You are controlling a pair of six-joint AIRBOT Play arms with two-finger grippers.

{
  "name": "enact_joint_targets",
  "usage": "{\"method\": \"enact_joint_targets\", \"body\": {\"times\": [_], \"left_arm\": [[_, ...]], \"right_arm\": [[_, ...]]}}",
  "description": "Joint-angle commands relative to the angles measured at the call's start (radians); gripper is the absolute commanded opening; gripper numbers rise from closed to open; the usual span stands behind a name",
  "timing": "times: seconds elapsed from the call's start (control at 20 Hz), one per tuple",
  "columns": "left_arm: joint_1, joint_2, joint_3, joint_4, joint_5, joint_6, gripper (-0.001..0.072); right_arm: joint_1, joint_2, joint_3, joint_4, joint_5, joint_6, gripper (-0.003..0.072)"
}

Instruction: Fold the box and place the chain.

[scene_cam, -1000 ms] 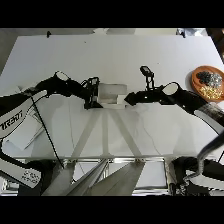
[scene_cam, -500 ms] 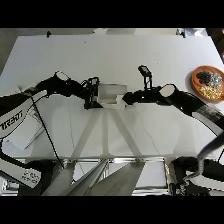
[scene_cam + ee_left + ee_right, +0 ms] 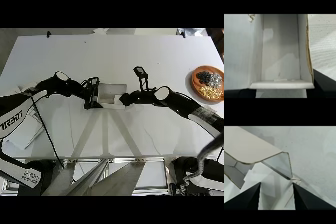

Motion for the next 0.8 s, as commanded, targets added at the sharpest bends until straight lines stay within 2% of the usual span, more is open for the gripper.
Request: {"method": "enact_joint_targets", "body": {"times": [0.0,0.2,0.6,0.75], "left_arm": [[0.0,0.0,0.0,0.0,0.0,0.001,0.0335],[0.0,0.0,0.0,0.0,0.0,0.001,0.0335],[0.0,0.0,0.0,0.0,0.0,0.002,0.0335],[0.0,0.0,0.0,0.0,0.0,0.001,0.0335]], "right_arm": [[0.009,-0.001,0.0,-0.154,-0.013,0.125,0.0433],[0.009,0.0,0.002,-0.33,-0.015,0.3,0.0406],[0.037,0.0,0.022,-0.392,0.03,0.331,0.0385],[0.053,0.0,0.079,-0.672,0.13,0.615,0.0385]]}}
